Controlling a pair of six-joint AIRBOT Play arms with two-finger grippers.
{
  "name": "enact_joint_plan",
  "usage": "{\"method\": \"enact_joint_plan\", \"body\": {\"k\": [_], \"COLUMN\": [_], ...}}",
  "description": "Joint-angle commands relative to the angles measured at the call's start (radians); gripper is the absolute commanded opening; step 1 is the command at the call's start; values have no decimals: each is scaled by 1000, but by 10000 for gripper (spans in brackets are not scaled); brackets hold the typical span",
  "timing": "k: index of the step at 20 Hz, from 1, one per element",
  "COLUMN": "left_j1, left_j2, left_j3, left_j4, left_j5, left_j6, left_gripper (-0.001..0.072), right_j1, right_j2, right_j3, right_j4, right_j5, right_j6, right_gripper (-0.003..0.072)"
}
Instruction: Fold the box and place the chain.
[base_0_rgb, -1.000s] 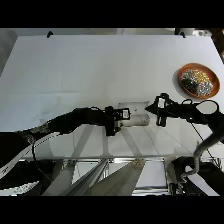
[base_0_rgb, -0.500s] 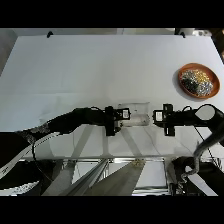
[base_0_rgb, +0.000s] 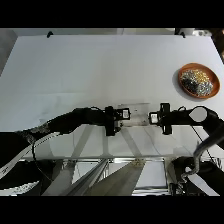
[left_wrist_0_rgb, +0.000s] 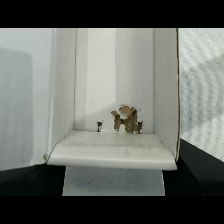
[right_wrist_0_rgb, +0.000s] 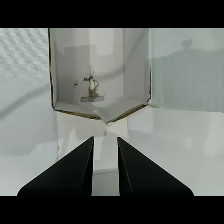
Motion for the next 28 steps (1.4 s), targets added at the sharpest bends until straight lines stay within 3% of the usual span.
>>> {"method": "enact_joint_plan", "body": {"k": [1,18,22,28], "left_j1": [1,1,1,1], "left_j2": [1,1,1,1], "left_j3": [0,0,0,0], "left_j4": [0,0,0,0], "left_j5": [0,0,0,0], "left_j6": [0,0,0,0], "left_gripper": [153,153,153,153], "right_j1": [2,2,29,126], "right_j2": [-1,-3,-68,-148], "right_j3": [0,-41,-40,-40], "right_j4": [33,139,175,188], "right_j5": [-30,-58,-55,-143], "right_j6": [-3,-90,-90,-89], "right_gripper": [175,175,175,174]}}
